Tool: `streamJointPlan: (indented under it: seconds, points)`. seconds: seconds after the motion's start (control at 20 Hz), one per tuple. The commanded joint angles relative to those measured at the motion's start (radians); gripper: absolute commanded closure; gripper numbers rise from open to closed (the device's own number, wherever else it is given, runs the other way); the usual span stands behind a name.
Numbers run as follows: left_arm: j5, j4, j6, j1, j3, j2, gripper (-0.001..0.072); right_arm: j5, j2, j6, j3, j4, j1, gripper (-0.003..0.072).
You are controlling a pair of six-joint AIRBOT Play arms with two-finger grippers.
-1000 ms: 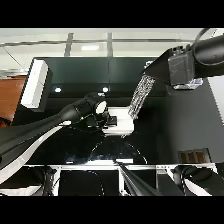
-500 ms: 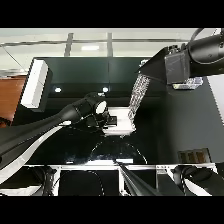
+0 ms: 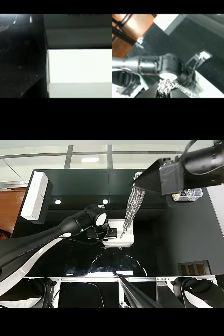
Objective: Fold the box and place the chain.
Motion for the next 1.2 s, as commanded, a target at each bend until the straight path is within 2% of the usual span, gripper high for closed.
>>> streamJointPlan:
  seconds: [0.0, 0.15, 0.35, 0.5, 0.7, 0.75, 0.8, 0.85, 0.95, 1.15]
  points:
    - [0.0, 0.0, 0.0, 0.0, 0.0, 0.0, 0.0685, 0.023, -0.008, 0.0, -0.103, -0.062, 0.001, 0.0671]
    - [0.0, 0.0, 0.0, 0.0, 0.0, 0.0, 0.0685, -0.025, -0.008, 0.002, -0.305, -0.061, 0.011, 0.067]
    - [0.0, 0.0, 0.0, 0.0, 0.0, 0.0, 0.0685, -0.257, -0.009, 0.002, -0.572, -0.062, 0.016, 0.067]
    - [0.0, 0.0, 0.0, 0.0, 0.0, 0.0, 0.0685, -0.401, -0.009, 0.011, -0.7, -0.012, 0.018, 0.0669]
    - [0.0, 0.001, 0.0, 0.0, 0.0, 0.0, 0.0685, -0.416, -0.009, 0.011, -0.72, -0.002, 0.027, 0.0658]
    - [0.0, 0.0, 0.0, 0.0, 0.0, 0.0, 0.0685, -0.419, -0.009, 0.011, -0.72, -0.005, 0.029, 0.0613]
    - [0.0, 0.001, 0.0, 0.0, 0.0, 0.0, 0.0685, -0.425, -0.009, 0.011, -0.72, -0.01, 0.029, 0.0365]
    - [0.0, 0.0, 0.0, 0.0, 0.0, 0.0, 0.0685, -0.428, -0.008, 0.011, -0.719, -0.018, 0.029, 0.032]
    - [0.0, 0.0, 0.0, 0.0, 0.0, 0.0, 0.0685, -0.403, -0.007, 0.011, -0.711, -0.059, 0.025, 0.032]
    - [0.008, 0.006, 0.0, 0.0, 0.0, 0.0, 0.0685, -0.278, 0.032, 0.006, -0.688, -0.262, -0.07, 0.032]
